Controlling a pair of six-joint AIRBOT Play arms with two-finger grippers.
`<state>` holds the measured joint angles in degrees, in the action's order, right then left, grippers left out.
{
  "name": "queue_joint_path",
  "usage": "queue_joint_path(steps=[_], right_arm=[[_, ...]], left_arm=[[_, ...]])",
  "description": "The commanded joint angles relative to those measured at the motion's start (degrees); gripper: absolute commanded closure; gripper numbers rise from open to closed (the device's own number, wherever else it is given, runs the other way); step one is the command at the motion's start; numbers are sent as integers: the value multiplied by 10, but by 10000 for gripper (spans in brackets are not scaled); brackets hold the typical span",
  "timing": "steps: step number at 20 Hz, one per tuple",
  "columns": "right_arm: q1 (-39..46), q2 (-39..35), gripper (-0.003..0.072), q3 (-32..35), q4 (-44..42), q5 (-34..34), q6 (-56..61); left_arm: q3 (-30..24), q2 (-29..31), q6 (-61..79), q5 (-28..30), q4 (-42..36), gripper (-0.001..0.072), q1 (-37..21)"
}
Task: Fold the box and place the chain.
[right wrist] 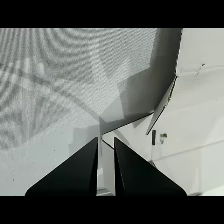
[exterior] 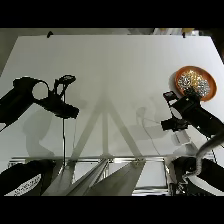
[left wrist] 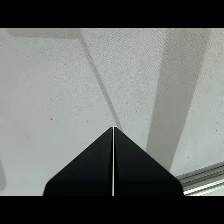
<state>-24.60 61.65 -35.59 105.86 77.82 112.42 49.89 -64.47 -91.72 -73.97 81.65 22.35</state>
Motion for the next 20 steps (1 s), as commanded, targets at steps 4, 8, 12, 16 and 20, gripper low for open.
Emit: queue_joint_path(steps=[4,8,12,16,20], right_arm=[[0,0,567,0,0,0,0],[0,0,568,0,11,-40,-4],[9,0,670,-10,146,-65,-35],[150,-7,671,-30,253,-50,-43],[351,-7,669,-30,256,-88,-186]], left_arm=[[0,0,0,0,0,701,0],[0,0,0,0,0,701,0],[0,0,0,0,0,701,0],[0,0,0,0,0,701,0],[0,0,0,0,0,701,0]])
